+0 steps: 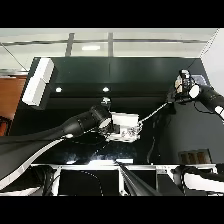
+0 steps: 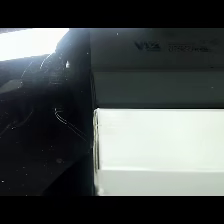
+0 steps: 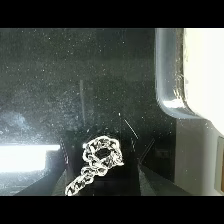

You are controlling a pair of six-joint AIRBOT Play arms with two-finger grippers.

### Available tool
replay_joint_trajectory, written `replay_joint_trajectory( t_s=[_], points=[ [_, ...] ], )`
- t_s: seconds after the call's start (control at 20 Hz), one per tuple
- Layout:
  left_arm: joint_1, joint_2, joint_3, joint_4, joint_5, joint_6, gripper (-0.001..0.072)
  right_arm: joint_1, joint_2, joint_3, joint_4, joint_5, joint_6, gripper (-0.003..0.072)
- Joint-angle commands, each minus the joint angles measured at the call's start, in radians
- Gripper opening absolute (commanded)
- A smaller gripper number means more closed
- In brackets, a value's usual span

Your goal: Fold the box and place the chain.

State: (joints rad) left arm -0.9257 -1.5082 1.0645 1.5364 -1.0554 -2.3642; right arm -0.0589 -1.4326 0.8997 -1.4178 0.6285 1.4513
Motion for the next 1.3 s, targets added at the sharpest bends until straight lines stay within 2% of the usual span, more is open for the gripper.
replay_joint_trajectory(
  t_s=[0.0, 0.1, 0.15, 0.2, 0.35, 0.45, 0.55, 0.7, 0.85, 1.0, 1.15, 1.25],
  points=[
    [0.000, 0.000, 0.000, 0.000, -0.001, 0.000, 0.0033, 0.001, -0.001, 0.000, 0.002, 0.023, 0.000, 0.0490],
    [0.000, 0.000, 0.000, 0.000, -0.001, 0.000, 0.0032, 0.001, -0.001, 0.000, 0.003, 0.025, 0.000, 0.0462],
    [0.000, 0.000, 0.000, 0.000, -0.001, 0.000, 0.0032, 0.001, 0.000, 0.000, 0.003, 0.032, 0.000, 0.0222],
    [0.000, 0.000, 0.000, 0.000, 0.000, 0.000, 0.0032, 0.001, 0.000, 0.000, 0.003, 0.042, 0.000, 0.0062],
    [0.000, 0.000, 0.000, 0.000, 0.000, 0.000, 0.0032, 0.001, 0.002, 0.002, 0.004, 0.058, 0.014, 0.0054],
    [0.000, 0.000, 0.000, 0.000, -0.001, 0.000, 0.0032, 0.001, 0.005, 0.015, 0.004, 0.102, 0.015, 0.0011],
    [0.000, 0.000, 0.000, 0.000, 0.000, 0.000, 0.0033, 0.001, 0.025, 0.024, 0.004, 0.147, 0.014, 0.0011],
    [0.000, 0.000, 0.000, 0.000, 0.000, 0.000, 0.0032, 0.001, 0.101, 0.024, 0.005, 0.227, 0.010, 0.0010],
    [0.000, 0.000, 0.000, 0.000, 0.000, 0.000, 0.0033, 0.001, 0.233, 0.024, 0.035, 0.330, -0.016, 0.0010],
    [0.000, 0.000, 0.000, 0.000, 0.000, 0.000, 0.0032, 0.001, 0.392, 0.024, 0.186, 0.445, -0.084, 0.0010],
    [0.000, 0.000, 0.000, 0.000, 0.000, 0.000, 0.0032, 0.001, 0.536, 0.024, 0.478, 0.607, -0.168, 0.0010],
    [0.000, 0.000, 0.000, 0.000, 0.000, 0.000, 0.0033, 0.010, 0.583, 0.024, 0.663, 0.726, -0.217, 0.0011]
  ],
)
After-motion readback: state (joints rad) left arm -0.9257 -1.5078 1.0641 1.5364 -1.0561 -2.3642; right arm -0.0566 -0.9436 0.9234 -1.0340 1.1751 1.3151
